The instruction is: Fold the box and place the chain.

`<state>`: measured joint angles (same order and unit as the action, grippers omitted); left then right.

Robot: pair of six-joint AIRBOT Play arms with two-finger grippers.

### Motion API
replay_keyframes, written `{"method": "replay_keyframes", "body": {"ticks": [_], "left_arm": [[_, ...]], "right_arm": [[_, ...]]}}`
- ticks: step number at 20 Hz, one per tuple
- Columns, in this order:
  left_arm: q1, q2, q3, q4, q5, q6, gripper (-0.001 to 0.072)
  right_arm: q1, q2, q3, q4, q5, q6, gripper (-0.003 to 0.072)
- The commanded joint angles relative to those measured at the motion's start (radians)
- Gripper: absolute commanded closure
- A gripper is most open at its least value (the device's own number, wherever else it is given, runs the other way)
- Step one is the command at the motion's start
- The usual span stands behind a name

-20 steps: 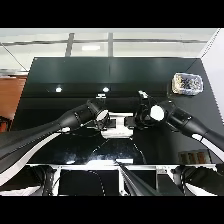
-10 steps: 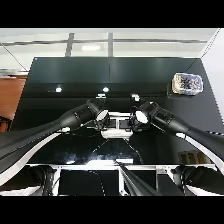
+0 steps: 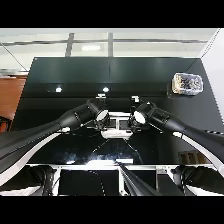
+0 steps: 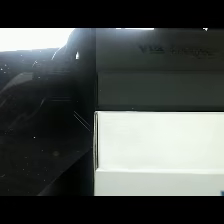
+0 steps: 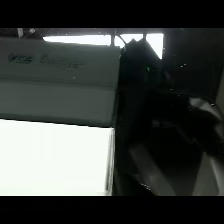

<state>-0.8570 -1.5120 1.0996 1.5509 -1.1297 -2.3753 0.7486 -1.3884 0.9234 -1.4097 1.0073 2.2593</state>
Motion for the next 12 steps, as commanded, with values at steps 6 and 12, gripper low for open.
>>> {"method": "replay_keyframes", "body": {"ticks": [6, 12], "left_arm": [[0.001, 0.000, 0.001, 0.000, -0.001, 0.000, 0.0682], [0.001, 0.000, 0.001, 0.000, 0.000, 0.000, 0.0682]], "right_arm": [[0.000, -0.008, 0.001, 0.004, 0.002, 0.007, 0.0559], [0.000, -0.008, 0.001, 0.021, -0.015, 0.008, 0.0677]]}}
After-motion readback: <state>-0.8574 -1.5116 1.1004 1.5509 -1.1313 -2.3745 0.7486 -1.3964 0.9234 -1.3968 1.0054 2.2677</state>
